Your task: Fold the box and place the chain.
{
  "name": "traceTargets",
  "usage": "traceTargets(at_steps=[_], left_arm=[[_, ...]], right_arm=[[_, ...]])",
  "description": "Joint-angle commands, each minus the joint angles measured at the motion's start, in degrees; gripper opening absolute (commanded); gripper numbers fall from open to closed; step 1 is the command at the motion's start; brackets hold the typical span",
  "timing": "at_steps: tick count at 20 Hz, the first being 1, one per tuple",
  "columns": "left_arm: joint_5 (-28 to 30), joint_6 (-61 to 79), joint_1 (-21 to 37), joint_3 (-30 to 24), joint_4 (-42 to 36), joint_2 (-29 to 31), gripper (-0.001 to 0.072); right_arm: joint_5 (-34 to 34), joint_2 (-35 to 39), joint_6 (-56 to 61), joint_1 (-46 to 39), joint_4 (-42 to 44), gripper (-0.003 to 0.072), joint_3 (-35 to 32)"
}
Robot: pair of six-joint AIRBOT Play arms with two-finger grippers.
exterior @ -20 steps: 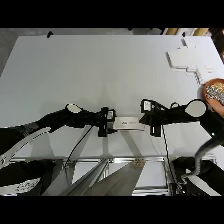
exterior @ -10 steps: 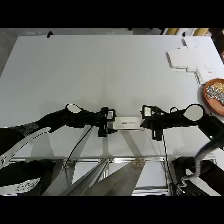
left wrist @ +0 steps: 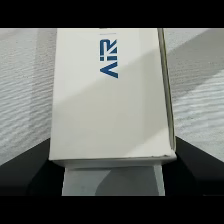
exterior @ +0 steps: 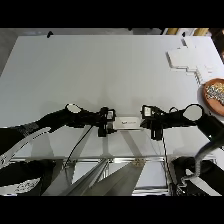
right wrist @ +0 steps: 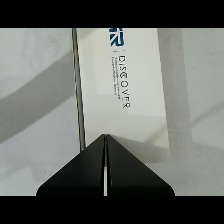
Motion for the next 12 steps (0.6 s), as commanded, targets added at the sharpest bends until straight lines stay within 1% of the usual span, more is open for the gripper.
traceTargets(at_steps=[1, 6, 8, 10, 12], left_arm=[[-0.09, 0.02, 0.04, 0.04, -0.07, 0.02, 0.0029], [-0.09, 0.02, 0.04, 0.04, -0.07, 0.02, 0.0029], [-0.09, 0.02, 0.04, 0.04, -0.07, 0.02, 0.0029], [-0.09, 0.02, 0.04, 0.04, -0.07, 0.02, 0.0029], [-0.09, 0.02, 0.04, 0.04, -0.07, 0.02, 0.0029]], right_arm=[[-0.24, -0.17, 0.00, 0.00, -1.07, 0.0016, -0.42], [-2.23, 1.05, 1.29, 0.00, -1.09, 0.0016, -0.50], [-4.33, 3.65, 4.87, 0.00, -1.22, 0.0016, -0.44], [-4.39, 6.78, 6.27, 0.00, -1.20, 0.0016, 0.28], [-3.56, 8.24, 6.25, 0.00, -1.16, 0.0016, 0.37]])
